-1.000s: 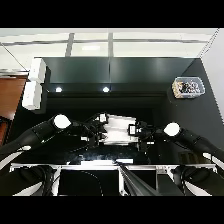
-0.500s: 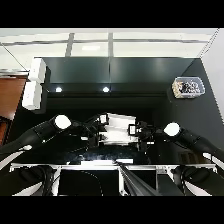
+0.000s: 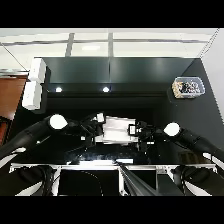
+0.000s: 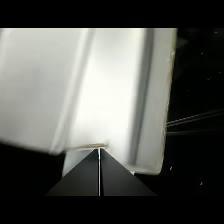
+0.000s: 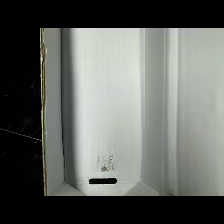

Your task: Fold the box and place the chain.

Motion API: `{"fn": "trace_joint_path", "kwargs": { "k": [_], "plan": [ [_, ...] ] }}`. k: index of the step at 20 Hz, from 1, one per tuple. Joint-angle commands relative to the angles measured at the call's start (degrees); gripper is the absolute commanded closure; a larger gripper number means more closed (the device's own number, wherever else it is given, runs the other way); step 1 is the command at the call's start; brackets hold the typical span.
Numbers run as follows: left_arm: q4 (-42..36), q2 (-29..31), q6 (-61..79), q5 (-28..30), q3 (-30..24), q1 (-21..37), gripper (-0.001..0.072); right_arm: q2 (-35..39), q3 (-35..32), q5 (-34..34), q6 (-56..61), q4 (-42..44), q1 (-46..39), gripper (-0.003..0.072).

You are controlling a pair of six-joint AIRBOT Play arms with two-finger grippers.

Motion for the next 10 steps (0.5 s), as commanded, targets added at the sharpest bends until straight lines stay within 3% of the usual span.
{"fn": "trace_joint_path", "kwargs": {
  "k": [1, 6, 9, 10],
  "plan": [
    [10.54, 6.38, -14.12, -5.42, 0.07, 6.43, 0.0683, -0.04, 0.00, 0.04, 0.04, 0.04, 0.04, 0.0485],
    [18.62, 13.60, -37.22, -12.02, 0.02, 24.46, 0.0682, -0.04, 0.00, 0.04, 0.04, 0.02, 0.04, 0.0485],
    [18.43, 11.08, -61.77, -14.27, -1.92, 33.00, 0.0683, -0.04, 0.00, 0.04, 0.04, 0.02, 0.04, 0.0485],
    [18.27, 8.79, -68.15, -17.49, -2.62, 35.41, 0.0683, -0.04, 0.00, 0.04, 0.04, 0.02, 0.04, 0.0485]
  ]
}}
